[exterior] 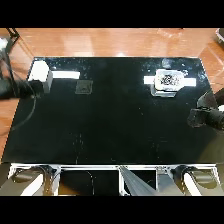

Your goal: Fold the box and place the chain.

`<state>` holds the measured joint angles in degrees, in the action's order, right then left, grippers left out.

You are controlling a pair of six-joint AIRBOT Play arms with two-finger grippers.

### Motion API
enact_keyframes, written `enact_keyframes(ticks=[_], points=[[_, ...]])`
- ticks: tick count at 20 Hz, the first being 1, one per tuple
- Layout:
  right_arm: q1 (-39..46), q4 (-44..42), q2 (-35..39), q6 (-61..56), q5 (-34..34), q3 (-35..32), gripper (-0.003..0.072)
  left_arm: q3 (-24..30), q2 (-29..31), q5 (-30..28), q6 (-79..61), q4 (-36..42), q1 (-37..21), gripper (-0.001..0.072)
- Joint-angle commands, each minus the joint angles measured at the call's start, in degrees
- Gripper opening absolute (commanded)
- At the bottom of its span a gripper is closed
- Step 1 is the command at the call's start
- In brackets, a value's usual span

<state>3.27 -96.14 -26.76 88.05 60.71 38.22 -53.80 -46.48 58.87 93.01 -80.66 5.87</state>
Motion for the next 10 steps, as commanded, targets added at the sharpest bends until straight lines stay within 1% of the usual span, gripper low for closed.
enact_keyframes(ticks=[1,10], points=[[0.07,0.22,1.31,0.22,-3.78,-2.78,0.0020,9.38,6.86,-0.04,-0.09,-1.70,4.02,0.0022],[0.07,0.24,1.31,0.22,-3.82,-2.78,0.0020,9.57,8.17,-2.67,-0.04,-1.42,4.02,0.0023]])
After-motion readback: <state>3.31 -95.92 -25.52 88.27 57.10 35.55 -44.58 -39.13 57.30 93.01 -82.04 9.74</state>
